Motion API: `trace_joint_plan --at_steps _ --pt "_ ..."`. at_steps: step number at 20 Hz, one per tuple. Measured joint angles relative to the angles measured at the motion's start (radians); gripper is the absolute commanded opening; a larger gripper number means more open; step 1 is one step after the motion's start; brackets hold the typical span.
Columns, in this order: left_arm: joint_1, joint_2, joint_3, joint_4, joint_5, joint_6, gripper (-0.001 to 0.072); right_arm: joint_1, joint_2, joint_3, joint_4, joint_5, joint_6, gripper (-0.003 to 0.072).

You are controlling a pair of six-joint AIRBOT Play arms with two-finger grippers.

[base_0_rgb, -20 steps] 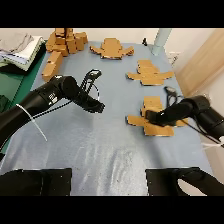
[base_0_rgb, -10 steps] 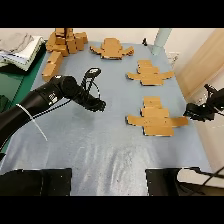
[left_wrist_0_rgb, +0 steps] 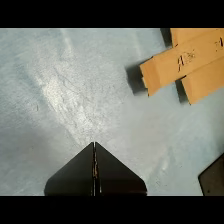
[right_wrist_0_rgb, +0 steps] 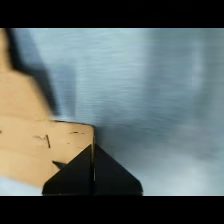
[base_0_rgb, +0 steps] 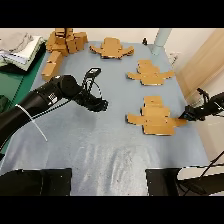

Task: Fold the box.

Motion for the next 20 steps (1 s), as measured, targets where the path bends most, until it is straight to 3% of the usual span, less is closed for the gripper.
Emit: trace_joint_plan --at_steps 1,2,7,12,13,14,20 --pt "0.001 0.0 0.0 -0.005 -0.003 0.001 0.0593 0.019 -0.004 0.002 0.023 -0.028 -0.009 0.0003" --pt "0.001 0.0 0.0 -0.008 -0.005 0.003 0.0625 0.04 -0.006 0.002 0.051 -0.063 -0.01 0.0002" --pt "0.01 0.0 0.004 -0.013 -0.014 0.058 0.0625 0.174 0.044 -0.09 0.25 -0.116 0.027 0.0001" --pt "0.067 0.0 0.007 -0.016 -0.085 0.127 0.0625 0.348 0.274 -0.368 0.333 0.061 0.153 0.002" --pt "0.08 0.0 0.007 -0.017 -0.103 0.141 0.0625 0.375 0.319 -0.417 0.334 0.096 0.184 0.0127" --pt "0.092 0.0 0.007 -0.019 -0.117 0.156 0.0626 0.398 0.36 -0.459 0.333 0.122 0.209 0.0296" --pt "0.12 0.0 0.007 -0.032 -0.154 0.185 0.0626 0.493 0.433 -0.547 0.288 0.187 0.3 0.0288"
